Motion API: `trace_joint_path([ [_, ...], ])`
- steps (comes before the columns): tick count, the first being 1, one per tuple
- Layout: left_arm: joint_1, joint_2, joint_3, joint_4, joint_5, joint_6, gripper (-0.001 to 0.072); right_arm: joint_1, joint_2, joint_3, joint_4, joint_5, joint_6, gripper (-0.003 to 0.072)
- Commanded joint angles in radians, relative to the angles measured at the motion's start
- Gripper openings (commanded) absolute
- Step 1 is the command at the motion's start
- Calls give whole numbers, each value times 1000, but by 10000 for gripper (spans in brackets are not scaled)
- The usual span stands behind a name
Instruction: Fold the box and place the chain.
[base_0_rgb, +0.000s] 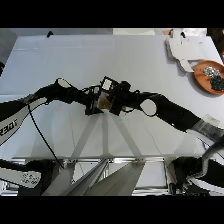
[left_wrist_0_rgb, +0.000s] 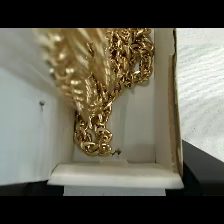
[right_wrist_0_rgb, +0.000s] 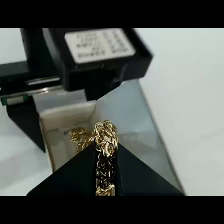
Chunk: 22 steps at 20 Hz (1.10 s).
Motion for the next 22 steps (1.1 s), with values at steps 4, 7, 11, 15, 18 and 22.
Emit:
trace_joint_path([
  [4,0,0,0,0,0,0,315,1,-99,-1,-6,123,58,9],
  [7,0,0,0,0,0,0,315,1,-102,-1,-5,129,61,32],
  [11,0,0,0,0,0,0,315,-2,-77,-1,-4,140,61,338],
  [15,0,0,0,0,0,0,315,-74,32,-1,-3,210,61,337],
  [18,0,0,0,0,0,0,315,-180,138,-1,-6,325,60,336],
  [22,0,0,0,0,0,0,315,-358,191,-3,-6,492,18,336],
])
